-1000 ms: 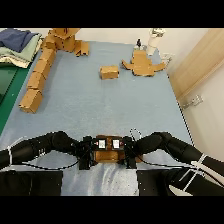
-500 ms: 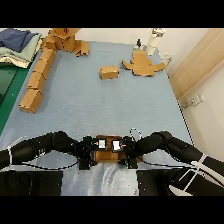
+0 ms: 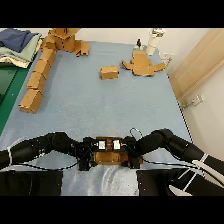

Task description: Fold the box.

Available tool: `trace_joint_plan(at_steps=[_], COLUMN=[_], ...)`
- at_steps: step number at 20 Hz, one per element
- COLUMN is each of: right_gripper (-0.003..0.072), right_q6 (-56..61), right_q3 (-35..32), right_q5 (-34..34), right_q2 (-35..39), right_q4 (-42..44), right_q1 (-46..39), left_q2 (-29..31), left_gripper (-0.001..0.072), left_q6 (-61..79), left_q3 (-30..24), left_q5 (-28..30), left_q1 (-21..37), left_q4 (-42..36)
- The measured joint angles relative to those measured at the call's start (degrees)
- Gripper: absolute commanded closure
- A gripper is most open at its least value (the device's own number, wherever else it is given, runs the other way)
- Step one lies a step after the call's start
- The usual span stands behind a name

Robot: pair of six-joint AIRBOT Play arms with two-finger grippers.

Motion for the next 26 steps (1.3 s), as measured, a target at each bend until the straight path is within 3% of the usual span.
trace_joint_plan(at_steps=[4,7,11,14,15,17,20,21,22,24,26], right_gripper=[-0.0029,-0.0028,-0.0017,-0.0009,0.0079,0.0435,0.0475,0.0548,0.0555,0.0682,0.0682], right_q6=[13.4,27.8,51.3,69.0,73.8,81.1,87.0,88.0,88.6,89.6,90.0], right_q3=[3.5,5.4,6.2,6.2,6.2,6.2,6.4,6.5,6.6,7.1,8.5], right_q5=[-2.8,-9.5,-18.1,-20.9,-20.9,-18.9,-13.2,-11.0,-8.7,-3.4,0.5], right_q2=[4.5,9.4,15.4,17.8,18.2,18.1,16.3,15.3,14.4,11.8,8.4], right_q4=[-8.1,-12.3,-12.5,-9.6,-8.7,-5.9,0.8,2.4,3.5,5.2,6.0], right_q1=[-0.2,-0.2,-0.2,-0.2,-0.2,-0.2,-0.1,-0.1,-0.1,-0.2,-0.7], left_q2=[0.0,0.0,0.0,0.0,0.0,0.0,0.0,0.0,0.0,0.0,0.0], left_gripper=[0.0295,0.0295,0.0295,0.0295,0.0295,0.0295,0.0295,0.0295,0.0295,0.0295,0.0295], left_q6=[0.0,0.0,0.0,0.0,0.0,0.0,0.0,0.0,0.0,0.0,0.0], left_q3=[0.0,0.0,0.0,0.0,0.0,0.0,0.0,0.0,0.0,0.0,0.0], left_q5=[0.1,0.2,0.2,0.3,0.3,0.3,0.3,0.3,0.3,0.3,0.3], left_q1=[0.0,0.0,0.0,0.0,0.0,0.0,0.0,0.0,0.0,0.0,0.0], left_q4=[0.0,0.0,0.0,0.0,0.0,0.0,0.0,0.0,-0.1,-0.1,-0.1])
